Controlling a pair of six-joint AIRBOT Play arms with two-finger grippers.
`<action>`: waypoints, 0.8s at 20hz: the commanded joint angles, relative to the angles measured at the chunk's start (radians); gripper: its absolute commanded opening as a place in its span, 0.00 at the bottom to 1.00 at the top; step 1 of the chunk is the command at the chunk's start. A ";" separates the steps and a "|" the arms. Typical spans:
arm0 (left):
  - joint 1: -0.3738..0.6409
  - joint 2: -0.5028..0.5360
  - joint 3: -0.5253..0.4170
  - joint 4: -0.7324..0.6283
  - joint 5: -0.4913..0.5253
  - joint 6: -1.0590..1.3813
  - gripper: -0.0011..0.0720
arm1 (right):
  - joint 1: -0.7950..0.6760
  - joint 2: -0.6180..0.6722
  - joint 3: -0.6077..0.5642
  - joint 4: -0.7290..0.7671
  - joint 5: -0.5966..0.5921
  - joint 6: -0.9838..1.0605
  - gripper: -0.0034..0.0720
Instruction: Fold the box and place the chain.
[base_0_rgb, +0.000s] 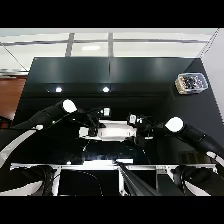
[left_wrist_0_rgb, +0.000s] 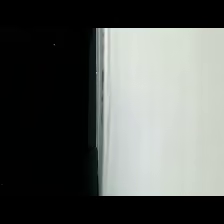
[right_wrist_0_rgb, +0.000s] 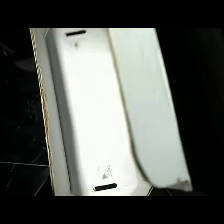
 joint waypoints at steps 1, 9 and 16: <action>0.000 0.000 0.000 0.000 0.005 0.000 0.04 | 0.002 -0.011 -0.028 0.027 0.007 -0.052 0.89; 0.000 0.000 0.000 -0.001 0.005 0.000 0.04 | 0.002 -0.042 -0.028 0.018 -0.036 -0.058 0.89; 0.000 0.000 0.000 -0.001 0.004 0.000 0.04 | 0.003 -0.090 -0.027 0.003 -0.040 -0.106 0.89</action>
